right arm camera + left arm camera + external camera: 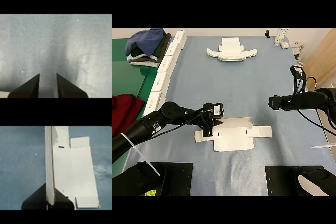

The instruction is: Fold the box.

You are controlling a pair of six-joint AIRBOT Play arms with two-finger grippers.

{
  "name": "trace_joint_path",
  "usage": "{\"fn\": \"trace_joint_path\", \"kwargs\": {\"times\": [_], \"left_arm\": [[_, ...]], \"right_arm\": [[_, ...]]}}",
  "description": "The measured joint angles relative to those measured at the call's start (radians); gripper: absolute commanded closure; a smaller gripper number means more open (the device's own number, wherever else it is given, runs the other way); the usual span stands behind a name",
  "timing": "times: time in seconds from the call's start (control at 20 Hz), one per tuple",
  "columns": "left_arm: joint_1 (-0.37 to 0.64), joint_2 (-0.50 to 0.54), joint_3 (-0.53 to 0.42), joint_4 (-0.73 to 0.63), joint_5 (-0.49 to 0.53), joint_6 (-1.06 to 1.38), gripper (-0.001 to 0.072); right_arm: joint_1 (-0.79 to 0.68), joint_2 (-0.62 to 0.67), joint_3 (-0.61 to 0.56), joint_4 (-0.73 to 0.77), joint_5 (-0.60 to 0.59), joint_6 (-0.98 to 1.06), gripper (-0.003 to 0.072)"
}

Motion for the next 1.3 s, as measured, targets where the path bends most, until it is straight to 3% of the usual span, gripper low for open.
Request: {"fn": "trace_joint_path", "kwargs": {"times": [0.35,0.85,1.05,1.3], "left_arm": [[-0.013,-0.001,-0.029,-0.03,0.04,0.071,0.0697],[-0.025,-0.011,-0.14,-0.206,0.095,0.24,0.0695],[-0.024,-0.021,-0.133,-0.195,0.091,0.222,0.0695],[-0.022,-0.034,-0.071,-0.071,0.022,0.086,0.0695]], "right_arm": [[0.0,0.0,0.0,0.0,0.019,0.0,0.0362],[0.0,0.0,0.0,0.0,0.026,0.0,0.0363],[0.0,0.0,0.0,0.003,0.026,0.0,0.0363],[0.0,0.0,0.0,0.006,0.026,0.0,0.0363]]}}
